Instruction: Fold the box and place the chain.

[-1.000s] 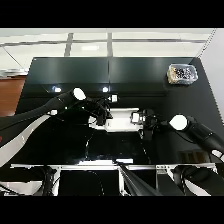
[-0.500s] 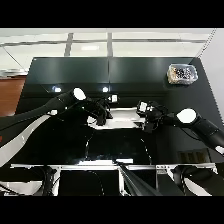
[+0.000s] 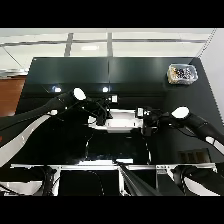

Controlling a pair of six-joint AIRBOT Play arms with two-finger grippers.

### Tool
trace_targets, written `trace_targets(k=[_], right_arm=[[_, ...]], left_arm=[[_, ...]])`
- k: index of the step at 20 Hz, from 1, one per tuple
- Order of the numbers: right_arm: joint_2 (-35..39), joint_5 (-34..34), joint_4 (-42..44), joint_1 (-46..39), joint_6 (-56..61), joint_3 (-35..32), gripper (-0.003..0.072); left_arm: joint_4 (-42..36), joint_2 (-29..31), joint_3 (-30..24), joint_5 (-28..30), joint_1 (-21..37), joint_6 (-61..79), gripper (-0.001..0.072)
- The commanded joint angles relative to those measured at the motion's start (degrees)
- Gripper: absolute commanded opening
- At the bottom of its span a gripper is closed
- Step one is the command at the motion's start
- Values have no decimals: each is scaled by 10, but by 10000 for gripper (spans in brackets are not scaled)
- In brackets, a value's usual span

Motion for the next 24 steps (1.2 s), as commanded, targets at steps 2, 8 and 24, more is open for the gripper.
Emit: trace_targets(k=[2, 8, 24], right_arm=[[-34, 7, 5, 0, -40, 0, 713], [-38, 2, 5, 0, -36, 0, 713], [-56, -9, -35, 14, 22, 19, 713]], left_arm=[[0, 0, 0, 1, 0, -2, 28], [0, 0, 0, 1, 0, -2, 28], [0, 0, 0, 2, 0, -2, 28]])
